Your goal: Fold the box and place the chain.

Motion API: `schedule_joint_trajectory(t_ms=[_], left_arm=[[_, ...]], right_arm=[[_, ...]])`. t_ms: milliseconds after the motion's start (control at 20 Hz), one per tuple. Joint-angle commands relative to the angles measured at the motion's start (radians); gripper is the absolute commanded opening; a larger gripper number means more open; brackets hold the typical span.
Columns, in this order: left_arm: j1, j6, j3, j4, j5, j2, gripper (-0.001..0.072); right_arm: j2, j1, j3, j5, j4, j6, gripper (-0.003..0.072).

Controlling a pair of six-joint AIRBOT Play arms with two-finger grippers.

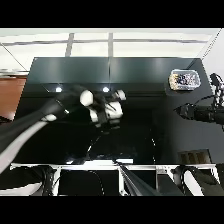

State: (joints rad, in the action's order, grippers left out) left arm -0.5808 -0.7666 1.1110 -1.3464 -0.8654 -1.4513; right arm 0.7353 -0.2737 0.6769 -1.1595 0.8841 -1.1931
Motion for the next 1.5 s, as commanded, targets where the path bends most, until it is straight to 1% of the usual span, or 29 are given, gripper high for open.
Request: schedule_joint_trajectory(t_ms=[0,100,150,200,250,350,400,500,650,750,850,900,950,1000,1050,1150,1200,1250,1350,1400,1450], left_arm=[[0.311,-0.172,0.056,-0.104,0.005,0.038,0.0242],[0.528,-0.262,0.105,-0.102,0.07,0.026,0.0242],[0.618,-0.319,0.133,-0.096,0.111,0.011,0.0243],[0.706,-0.349,0.177,-0.074,0.128,-0.02,0.0242],[0.772,-0.349,0.232,-0.044,0.117,-0.061,0.0242],[0.867,-0.348,0.375,-0.028,0.048,-0.175,0.0243],[0.898,-0.349,0.453,-0.029,0.012,-0.237,0.0242],[0.935,-0.348,0.564,-0.029,-0.007,-0.343,0.0242],[0.945,-0.348,0.663,-0.029,0.01,-0.47,0.0242],[0.935,-0.349,0.739,-0.029,-0.015,-0.556,0.0242],[0.917,-0.348,0.8,-0.029,-0.05,-0.615,0.0252],[0.907,-0.348,0.818,-0.033,-0.063,-0.634,0.0427],[0.897,-0.355,0.837,-0.038,-0.077,-0.646,0.072],[0.892,-0.375,0.858,-0.061,-0.101,-0.647,0.072],[0.887,-0.387,0.902,-0.093,-0.146,-0.647,0.072],[0.881,-0.39,1.028,-0.146,-0.299,-0.636,0.072],[0.881,-0.39,1.063,-0.148,-0.36,-0.612,0.0719],[0.881,-0.39,1.06,-0.15,-0.396,-0.565,0.0717],[0.882,-0.402,1.009,-0.15,-0.444,-0.452,0.0664],[0.882,-0.441,0.977,-0.15,-0.477,-0.394,0.0522],[0.882,-0.484,0.945,-0.148,-0.531,-0.338,0.0259]], right_arm=[[0.0,0.0,0.0,0.023,-0.002,-0.001,0.0016],[0.0,0.0,0.0,0.024,-0.005,0.0,0.0016],[0.0,0.0,0.0,0.024,-0.005,0.0,0.0016],[0.0,0.002,0.0,0.024,-0.005,0.0,0.0016],[0.0,0.006,0.0,0.027,-0.005,0.0,0.0016],[0.0,0.022,0.0,0.045,-0.01,-0.002,0.0016],[0.0,0.031,0.0,0.051,-0.019,-0.002,0.0016],[0.0,0.061,0.0,0.06,-0.027,0.0,0.0016],[0.0,0.122,0.0,0.093,-0.027,-0.001,0.0016],[0.0,0.152,0.0,0.118,-0.027,-0.01,0.0016],[0.0,0.159,0.0,0.139,-0.027,-0.027,0.0016],[0.0,0.159,0.0,0.15,-0.027,-0.027,0.0016],[0.002,0.159,0.0,0.161,-0.027,-0.028,0.0016],[0.003,0.159,0.0,0.162,-0.027,-0.027,0.0016],[0.005,0.159,0.0,0.162,-0.027,-0.027,0.0016],[0.005,0.159,0.0,0.163,-0.026,-0.026,0.0016],[0.005,0.159,0.0,0.167,-0.027,-0.026,0.0017],[0.005,0.161,0.0,0.164,-0.054,-0.025,0.0017],[0.005,0.177,0.0,0.154,-0.173,0.023,0.0017],[0.005,0.189,0.0,0.154,-0.212,0.072,0.0017],[0.005,0.203,0.0,0.154,-0.235,0.114,0.0017]])
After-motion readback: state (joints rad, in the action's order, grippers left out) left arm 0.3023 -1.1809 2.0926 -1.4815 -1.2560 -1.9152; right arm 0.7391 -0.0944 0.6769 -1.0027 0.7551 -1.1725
